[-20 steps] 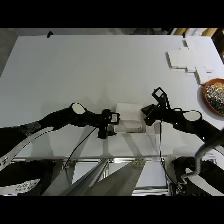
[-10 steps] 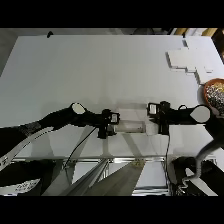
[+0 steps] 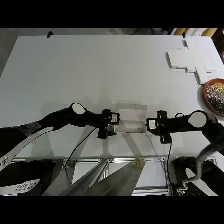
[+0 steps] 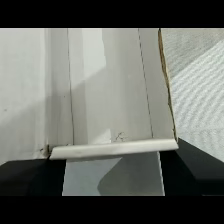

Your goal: Fold the box and place the chain.

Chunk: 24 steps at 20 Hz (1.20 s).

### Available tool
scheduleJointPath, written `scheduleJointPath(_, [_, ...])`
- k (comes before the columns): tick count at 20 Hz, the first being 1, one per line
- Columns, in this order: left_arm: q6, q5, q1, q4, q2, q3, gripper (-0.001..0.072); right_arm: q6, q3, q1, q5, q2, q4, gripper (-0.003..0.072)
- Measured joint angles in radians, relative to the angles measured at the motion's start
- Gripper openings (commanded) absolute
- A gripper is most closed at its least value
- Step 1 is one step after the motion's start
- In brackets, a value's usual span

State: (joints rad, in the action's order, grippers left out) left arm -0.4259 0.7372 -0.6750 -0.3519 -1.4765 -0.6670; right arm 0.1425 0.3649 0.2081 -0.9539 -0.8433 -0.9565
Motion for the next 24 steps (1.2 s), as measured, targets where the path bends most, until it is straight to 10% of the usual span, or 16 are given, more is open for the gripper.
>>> scheduleJointPath(10, [0.000,0.001,0.000,0.000,0.000,0.000,0.0314,0.168,-0.069,0.000,0.097,-0.009,0.249,0.0100])
scheduleJointPath(16, [0.000,0.001,0.000,0.000,0.000,0.000,0.0314,0.253,-0.097,0.000,0.113,-0.074,0.398,0.0449])
scheduleJointPath(24, [0.000,0.001,0.000,0.000,0.000,0.000,0.0314,0.167,-0.102,0.000,0.111,-0.053,0.405,0.0421])
